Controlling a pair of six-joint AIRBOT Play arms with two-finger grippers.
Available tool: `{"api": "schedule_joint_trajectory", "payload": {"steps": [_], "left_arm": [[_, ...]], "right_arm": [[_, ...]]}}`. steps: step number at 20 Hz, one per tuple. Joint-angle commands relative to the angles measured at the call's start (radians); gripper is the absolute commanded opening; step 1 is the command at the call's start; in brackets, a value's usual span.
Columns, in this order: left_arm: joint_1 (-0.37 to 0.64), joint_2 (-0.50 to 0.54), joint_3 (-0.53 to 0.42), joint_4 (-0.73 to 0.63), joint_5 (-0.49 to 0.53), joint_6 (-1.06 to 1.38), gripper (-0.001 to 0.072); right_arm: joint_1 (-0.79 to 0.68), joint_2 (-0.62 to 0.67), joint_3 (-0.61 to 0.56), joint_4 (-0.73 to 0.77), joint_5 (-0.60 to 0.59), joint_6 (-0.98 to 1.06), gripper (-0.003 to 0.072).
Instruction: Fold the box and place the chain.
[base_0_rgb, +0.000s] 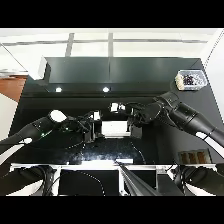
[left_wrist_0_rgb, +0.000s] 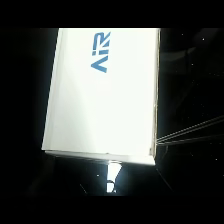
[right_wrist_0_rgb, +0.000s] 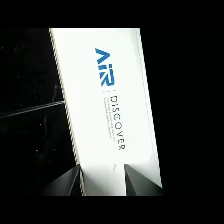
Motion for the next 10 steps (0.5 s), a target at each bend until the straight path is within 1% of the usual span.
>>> {"api": "schedule_joint_trajectory", "payload": {"steps": [1, 2, 3, 6, 10], "left_arm": [[0.000, 0.000, 0.001, 0.000, 0.000, -0.001, 0.0269], [0.000, 0.000, 0.001, 0.000, 0.000, -0.001, 0.0269], [0.000, 0.000, 0.001, 0.000, 0.000, -0.001, 0.0269], [0.000, 0.000, 0.001, 0.000, 0.000, -0.001, 0.0270], [0.000, 0.000, 0.001, 0.000, 0.000, -0.001, 0.0269]], "right_arm": [[0.000, 0.000, -0.007, -0.003, 0.010, 0.004, 0.0306], [0.000, 0.000, -0.006, -0.003, 0.019, 0.015, 0.0407], [0.000, 0.002, -0.004, -0.004, 0.027, 0.037, 0.0436], [0.000, 0.020, 0.004, -0.010, 0.021, 0.097, 0.0436], [-0.020, 0.098, 0.004, -0.052, -0.008, 0.203, 0.0436]]}}
